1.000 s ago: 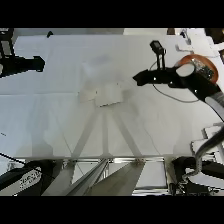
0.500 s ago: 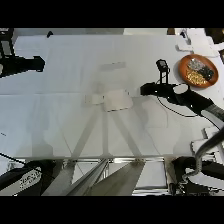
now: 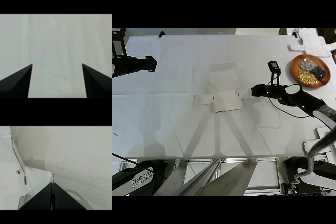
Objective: Fold the box and place the chain.
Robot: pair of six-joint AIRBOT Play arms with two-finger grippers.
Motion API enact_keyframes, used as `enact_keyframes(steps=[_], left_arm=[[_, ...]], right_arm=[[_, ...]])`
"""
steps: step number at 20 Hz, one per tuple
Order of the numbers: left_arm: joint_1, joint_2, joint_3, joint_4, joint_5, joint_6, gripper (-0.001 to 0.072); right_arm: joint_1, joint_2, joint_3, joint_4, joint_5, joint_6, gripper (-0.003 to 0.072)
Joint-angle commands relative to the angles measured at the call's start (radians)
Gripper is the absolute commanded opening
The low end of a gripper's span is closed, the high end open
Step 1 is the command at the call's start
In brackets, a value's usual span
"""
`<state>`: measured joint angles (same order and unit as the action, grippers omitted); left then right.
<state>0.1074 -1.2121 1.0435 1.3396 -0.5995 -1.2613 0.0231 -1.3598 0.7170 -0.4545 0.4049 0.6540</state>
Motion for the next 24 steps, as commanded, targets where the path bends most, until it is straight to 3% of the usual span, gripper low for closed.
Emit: enact_keyframes(steps=[1,18,21,24], left_arm=[[0.0,0.001,0.001,0.0,0.0,0.0,0.0696],[0.0,0.001,0.001,0.0,0.0,0.0,0.0696],[0.0,0.0,0.001,-0.037,0.072,-0.001,0.0696],[0.0,0.0,0.001,-0.048,0.083,-0.001,0.0696]], right_arm=[[0.001,0.001,0.0,0.034,-0.014,0.003,0.001],[0.001,0.001,0.0,0.036,0.01,0.003,0.0012],[0.001,0.001,0.0,0.036,0.01,0.003,0.0012],[0.001,0.001,0.0,0.036,0.01,0.003,0.0012]])
